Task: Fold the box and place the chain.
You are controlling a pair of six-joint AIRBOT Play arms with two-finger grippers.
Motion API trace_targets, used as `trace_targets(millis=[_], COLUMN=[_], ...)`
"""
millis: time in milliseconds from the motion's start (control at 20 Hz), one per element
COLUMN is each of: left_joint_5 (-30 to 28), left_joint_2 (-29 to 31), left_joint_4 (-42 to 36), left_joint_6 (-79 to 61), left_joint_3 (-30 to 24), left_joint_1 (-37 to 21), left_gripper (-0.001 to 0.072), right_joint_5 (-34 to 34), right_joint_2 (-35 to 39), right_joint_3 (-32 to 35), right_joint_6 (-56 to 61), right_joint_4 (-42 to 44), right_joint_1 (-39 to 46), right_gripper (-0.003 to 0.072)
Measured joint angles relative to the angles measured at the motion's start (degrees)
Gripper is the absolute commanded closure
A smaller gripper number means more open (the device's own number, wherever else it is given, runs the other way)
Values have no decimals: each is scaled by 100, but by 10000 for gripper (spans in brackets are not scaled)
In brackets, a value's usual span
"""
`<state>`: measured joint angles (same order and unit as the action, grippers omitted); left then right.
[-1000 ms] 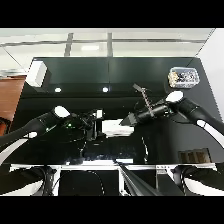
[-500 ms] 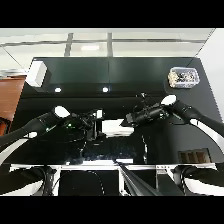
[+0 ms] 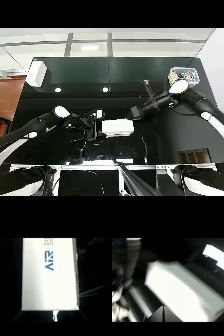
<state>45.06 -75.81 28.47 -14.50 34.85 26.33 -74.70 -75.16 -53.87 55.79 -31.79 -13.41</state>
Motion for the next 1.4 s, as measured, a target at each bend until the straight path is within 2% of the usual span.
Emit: trace_targets(millis=[50, 150, 300, 500, 650, 800, 1100, 1400], left_joint_5=[31, 66, 271, 597, 374, 186, 188, 509], left_joint_2=[31, 131, 505, 1191, 1270, 745, -562, -1051], left_joint_4=[17, 55, 435, 909, 1016, 1078, 1180, 1333], left_joint_6=[90, 315, 839, 1867, 2734, 3373, 4026, 4148], left_joint_3=[0, 0, 20, 142, 483, 1123, 2262, 2682], left_joint_1=[-26, -98, -251, -295, 20, 485, 986, 1095], left_gripper=[-4, -4, -4, -1, -1, 0, 0, 0], right_joint_5=[-310, -1008, -1390, -1156, -699, -258, 46, 179], right_joint_2=[177, 621, 1274, 1921, 2100, 2173, 2208, 2210], right_joint_3=[-111, -216, -90, 514, 997, 1274, 1419, 1438], right_joint_6=[37, 188, 433, 538, 538, 533, 507, 461], right_joint_4=[-138, -599, -1580, -2129, -2168, -2199, -2216, -2221], right_joint_1=[164, 551, 1182, 2011, 2256, 2354, 2406, 2409], right_gripper=[673, 673, 672, 672, 672, 672, 671, 671])
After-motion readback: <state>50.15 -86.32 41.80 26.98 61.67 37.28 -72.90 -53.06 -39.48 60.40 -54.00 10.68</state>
